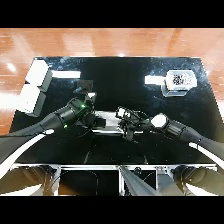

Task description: Fold the box and place the chain.

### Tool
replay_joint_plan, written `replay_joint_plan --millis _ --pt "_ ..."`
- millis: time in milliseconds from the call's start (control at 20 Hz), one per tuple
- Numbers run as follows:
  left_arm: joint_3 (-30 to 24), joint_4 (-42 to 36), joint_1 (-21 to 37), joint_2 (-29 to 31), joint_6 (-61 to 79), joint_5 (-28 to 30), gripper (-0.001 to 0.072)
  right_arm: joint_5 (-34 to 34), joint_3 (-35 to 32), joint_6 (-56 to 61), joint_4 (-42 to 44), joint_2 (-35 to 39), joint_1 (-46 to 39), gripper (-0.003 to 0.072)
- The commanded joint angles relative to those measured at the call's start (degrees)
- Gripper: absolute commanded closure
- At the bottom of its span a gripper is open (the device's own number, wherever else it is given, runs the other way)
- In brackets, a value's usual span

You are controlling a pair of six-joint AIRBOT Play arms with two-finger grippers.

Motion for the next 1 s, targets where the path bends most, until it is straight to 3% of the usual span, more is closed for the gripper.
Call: replay_joint_plan --millis 0,200,250,300,500,550,600,750,950 --pt "0.02 -0.11 -0.02 -0.04 -0.04 0.0 0.0687 0.17 0.07 -0.26 0.07 -0.44 0.07 0.0544" --pt "0.02 -0.11 -0.04 -0.04 -0.04 0.0 0.0687 -0.02 0.07 -0.46 1.25 -0.94 0.11 0.0541" --pt "0.02 -0.11 -0.02 -0.04 -0.04 0.0 0.0687 -0.17 0.07 -0.52 1.62 -0.94 0.09 0.0468" --pt "0.02 -0.11 -0.02 -0.04 -0.04 0.0 0.0687 -0.57 0.07 -0.57 1.77 -0.94 0.09 0.0237" --pt "0.02 -0.11 -0.04 -0.04 -0.04 0.02 0.0687 -0.7 0.07 -0.74 1.7 -0.96 0.09 0.0387" --pt "0.02 -0.11 -0.04 -0.04 -0.04 0.02 0.0687 -0.7 0.07 -0.92 1.7 -0.96 0.09 0.0607" --pt "0.02 -0.11 -0.04 -0.04 -0.04 0.04 0.0687 -0.68 0.07 -0.9 1.64 -0.94 0.07 0.0673" --pt "0.02 -0.11 -0.04 -0.04 -0.04 0.2 0.0687 0.63 0.07 1.07 1.36 -0.33 -0.9 0.0672" --pt "0.02 -0.13 -0.07 -0.04 -0.07 0.35 0.0686 8.72 0.07 13.09 -3.98 4.39 -6.97 0.0654"
